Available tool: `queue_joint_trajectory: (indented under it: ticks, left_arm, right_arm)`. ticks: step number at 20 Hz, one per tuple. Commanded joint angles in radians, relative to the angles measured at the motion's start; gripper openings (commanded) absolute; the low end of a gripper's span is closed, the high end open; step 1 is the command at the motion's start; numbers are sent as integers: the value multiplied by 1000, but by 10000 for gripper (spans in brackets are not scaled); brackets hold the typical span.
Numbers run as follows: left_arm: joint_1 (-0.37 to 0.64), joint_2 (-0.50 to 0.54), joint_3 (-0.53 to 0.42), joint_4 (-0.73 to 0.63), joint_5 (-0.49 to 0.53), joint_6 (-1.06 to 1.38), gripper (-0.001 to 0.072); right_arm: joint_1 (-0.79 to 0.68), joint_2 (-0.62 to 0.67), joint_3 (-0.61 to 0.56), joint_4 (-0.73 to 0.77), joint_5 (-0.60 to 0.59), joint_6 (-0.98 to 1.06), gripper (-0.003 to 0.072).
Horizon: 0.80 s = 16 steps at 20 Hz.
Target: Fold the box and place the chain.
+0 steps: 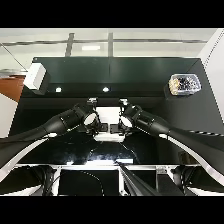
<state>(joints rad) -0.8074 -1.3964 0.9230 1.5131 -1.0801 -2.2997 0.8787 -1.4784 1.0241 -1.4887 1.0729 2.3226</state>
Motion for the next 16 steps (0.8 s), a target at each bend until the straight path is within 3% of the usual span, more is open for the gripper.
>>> queue_joint_trajectory:
  ticks: [1, 3, 4, 5, 16]
  left_arm:
    - [0, 0, 0, -2, 1, 0, 28]
    - [0, 0, 0, -3, 1, 0, 28]
    - [0, 0, 0, -2, 2, 0, 28]
    - [0, 0, 0, -2, 2, 0, 28]
    - [0, 0, 0, -2, 2, 0, 28]
  right_arm:
    - [0, 5, 0, -1, 15, 4, 261]
    - [0, 12, 0, -5, 37, 4, 295]
    - [0, 19, 0, -5, 46, 4, 532]
    - [0, 31, 0, -6, 56, 2, 601]
    - [-78, 308, 0, -85, 166, -109, 601]
